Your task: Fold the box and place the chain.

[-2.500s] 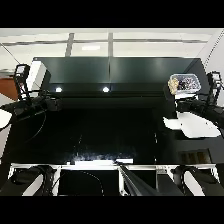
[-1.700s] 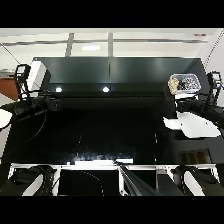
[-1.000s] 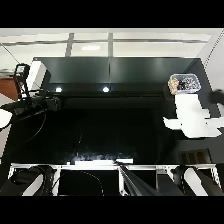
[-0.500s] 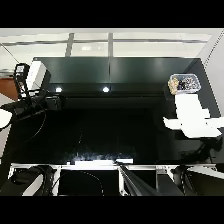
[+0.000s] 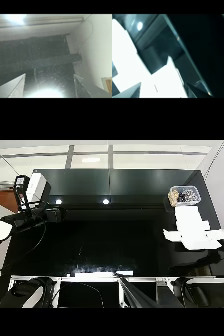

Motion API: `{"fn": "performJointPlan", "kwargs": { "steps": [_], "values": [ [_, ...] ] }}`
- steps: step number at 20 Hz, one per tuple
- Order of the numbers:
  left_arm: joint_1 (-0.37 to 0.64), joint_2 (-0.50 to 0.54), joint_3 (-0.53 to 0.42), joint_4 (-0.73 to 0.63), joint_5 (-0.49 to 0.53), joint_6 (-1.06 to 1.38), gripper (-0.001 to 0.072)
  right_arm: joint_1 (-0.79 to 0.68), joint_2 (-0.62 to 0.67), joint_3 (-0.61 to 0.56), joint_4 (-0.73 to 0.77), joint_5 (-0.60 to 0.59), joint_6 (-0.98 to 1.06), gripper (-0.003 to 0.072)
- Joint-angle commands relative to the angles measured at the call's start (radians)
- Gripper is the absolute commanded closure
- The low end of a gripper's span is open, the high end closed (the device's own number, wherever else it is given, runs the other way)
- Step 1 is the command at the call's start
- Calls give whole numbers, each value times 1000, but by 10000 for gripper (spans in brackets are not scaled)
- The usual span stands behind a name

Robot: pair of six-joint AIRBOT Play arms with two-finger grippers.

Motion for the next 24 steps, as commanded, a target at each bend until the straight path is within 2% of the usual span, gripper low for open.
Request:
{"fn": "performJointPlan", "kwargs": {
  "steps": [1,2,3,4,5,6,8,14,21,24],
  "values": [
    [0,0,0,0,-1,0,4,62,-73,69,-8,69,-7,93],
    [0,0,0,0,-1,0,4,74,-85,76,-19,77,-7,105],
    [0,0,0,0,-1,0,4,86,-91,76,-44,81,-6,218],
    [0,0,0,0,-1,0,4,98,-93,76,-78,80,-7,263],
    [0,0,0,0,-1,0,4,105,-93,76,-93,84,-8,267],
    [0,-1,0,1,0,0,4,109,-93,77,-95,93,-19,426],
    [0,0,0,1,-1,0,4,109,-93,77,-90,122,-39,618],
    [0,0,0,3,-1,0,4,119,-89,74,20,235,-43,637],
    [0,0,0,3,-1,0,4,279,8,-76,58,219,-32,637],
    [0,0,0,3,-1,0,4,366,104,-187,112,137,-28,637]
  ]
}}
